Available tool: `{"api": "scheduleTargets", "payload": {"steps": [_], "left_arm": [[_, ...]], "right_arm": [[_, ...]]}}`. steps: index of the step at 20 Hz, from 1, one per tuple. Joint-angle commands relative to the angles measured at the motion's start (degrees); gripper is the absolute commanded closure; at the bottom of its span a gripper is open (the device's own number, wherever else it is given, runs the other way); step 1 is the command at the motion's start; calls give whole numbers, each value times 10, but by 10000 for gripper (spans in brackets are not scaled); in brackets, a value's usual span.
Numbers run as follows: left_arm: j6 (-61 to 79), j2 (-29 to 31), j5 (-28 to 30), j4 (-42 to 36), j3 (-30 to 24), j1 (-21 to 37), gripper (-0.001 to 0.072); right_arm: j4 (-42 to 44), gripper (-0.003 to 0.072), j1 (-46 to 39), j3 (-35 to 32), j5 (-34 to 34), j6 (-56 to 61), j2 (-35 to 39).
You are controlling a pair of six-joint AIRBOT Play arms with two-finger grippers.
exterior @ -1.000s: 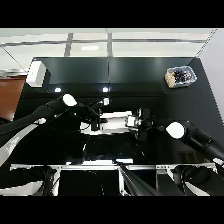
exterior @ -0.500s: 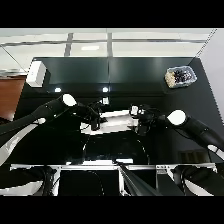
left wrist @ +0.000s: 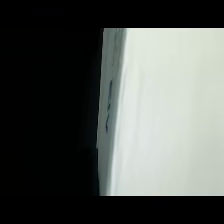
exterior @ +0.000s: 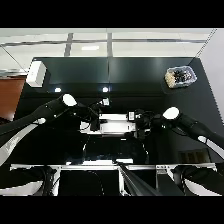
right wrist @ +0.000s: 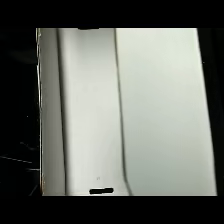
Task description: Fold the box and place the chain.
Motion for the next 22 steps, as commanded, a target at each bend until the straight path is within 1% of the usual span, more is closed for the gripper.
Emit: {"api": "scheduleTargets", "payload": {"steps": [1,8,18,22], "left_arm": [[-2,0,3,-1,0,0,683],[-2,0,3,-1,0,0,683],[-2,0,4,0,0,0,683],[-2,0,5,0,0,0,683]], "right_arm": [[-5,-20,-1,0,-5,-25,-12],[-5,-20,-2,1,-5,-24,-31],[-11,-20,-2,1,-20,13,-32],[-19,-20,-5,0,-16,14,-32]]}}
